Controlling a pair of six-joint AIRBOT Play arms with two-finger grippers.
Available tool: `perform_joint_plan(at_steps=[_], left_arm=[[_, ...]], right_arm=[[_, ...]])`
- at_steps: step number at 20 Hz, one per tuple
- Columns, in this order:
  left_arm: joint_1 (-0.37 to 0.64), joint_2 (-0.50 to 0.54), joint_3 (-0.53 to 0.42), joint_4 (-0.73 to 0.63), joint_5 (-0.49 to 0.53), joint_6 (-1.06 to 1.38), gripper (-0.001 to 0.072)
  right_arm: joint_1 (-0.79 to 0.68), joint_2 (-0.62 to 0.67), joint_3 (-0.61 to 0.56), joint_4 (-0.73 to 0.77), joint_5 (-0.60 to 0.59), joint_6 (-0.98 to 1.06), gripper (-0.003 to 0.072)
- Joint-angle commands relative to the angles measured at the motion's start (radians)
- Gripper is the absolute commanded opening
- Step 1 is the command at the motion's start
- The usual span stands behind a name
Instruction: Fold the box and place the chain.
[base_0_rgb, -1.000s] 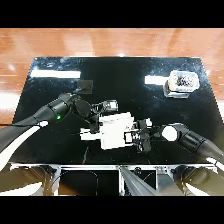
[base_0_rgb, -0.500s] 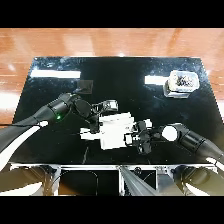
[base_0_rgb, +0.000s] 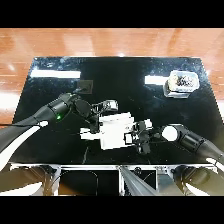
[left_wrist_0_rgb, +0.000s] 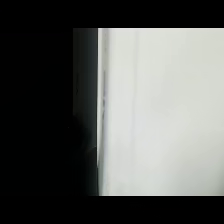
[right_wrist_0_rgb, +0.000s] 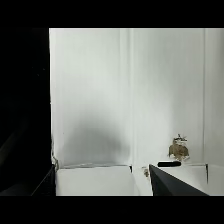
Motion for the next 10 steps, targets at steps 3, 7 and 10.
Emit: perform_joint_plan(at_steps=[3,7,10], left_arm=[[0.000,0.001,0.000,0.000,0.000,0.000,0.0017],[0.000,0.001,0.000,0.000,0.002,-0.004,0.0017],[0.000,0.001,0.000,0.000,0.002,-0.004,0.0017]], right_arm=[[0.000,-0.001,-0.006,0.021,-0.047,-0.001,0.0703],[0.000,0.001,-0.006,0.038,-0.105,0.000,0.0703],[0.000,0.017,-0.005,0.039,-0.109,0.003,0.0703]])
